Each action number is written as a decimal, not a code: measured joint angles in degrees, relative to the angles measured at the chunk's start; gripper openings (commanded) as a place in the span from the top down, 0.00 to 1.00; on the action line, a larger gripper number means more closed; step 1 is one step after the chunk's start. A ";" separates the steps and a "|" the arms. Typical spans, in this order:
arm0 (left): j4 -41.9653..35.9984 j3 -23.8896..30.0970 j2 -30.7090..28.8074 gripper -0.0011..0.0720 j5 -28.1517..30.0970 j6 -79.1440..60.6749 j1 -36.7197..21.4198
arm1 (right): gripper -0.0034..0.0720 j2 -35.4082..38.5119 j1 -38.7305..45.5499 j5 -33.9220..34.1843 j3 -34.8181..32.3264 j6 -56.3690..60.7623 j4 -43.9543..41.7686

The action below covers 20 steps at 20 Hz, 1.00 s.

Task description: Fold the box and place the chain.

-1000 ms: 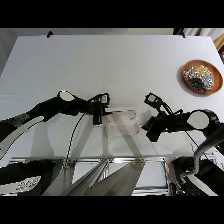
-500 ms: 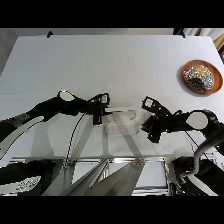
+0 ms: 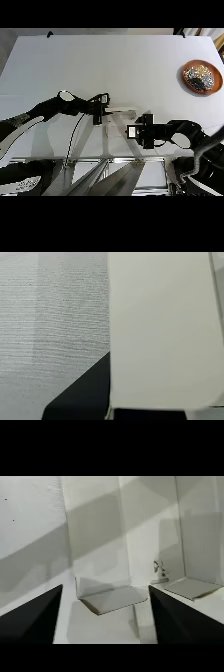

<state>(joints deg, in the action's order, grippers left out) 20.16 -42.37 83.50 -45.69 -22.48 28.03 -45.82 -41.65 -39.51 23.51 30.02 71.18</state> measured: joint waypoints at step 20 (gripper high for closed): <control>0.00 0.00 0.00 0.97 0.04 -0.02 0.00 | 0.04 -5.31 -0.20 19.17 -6.58 1.86 -0.94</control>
<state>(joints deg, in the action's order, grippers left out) 20.16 -42.37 83.50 -45.65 -22.50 28.03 -51.13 -41.85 -20.34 16.93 31.88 70.24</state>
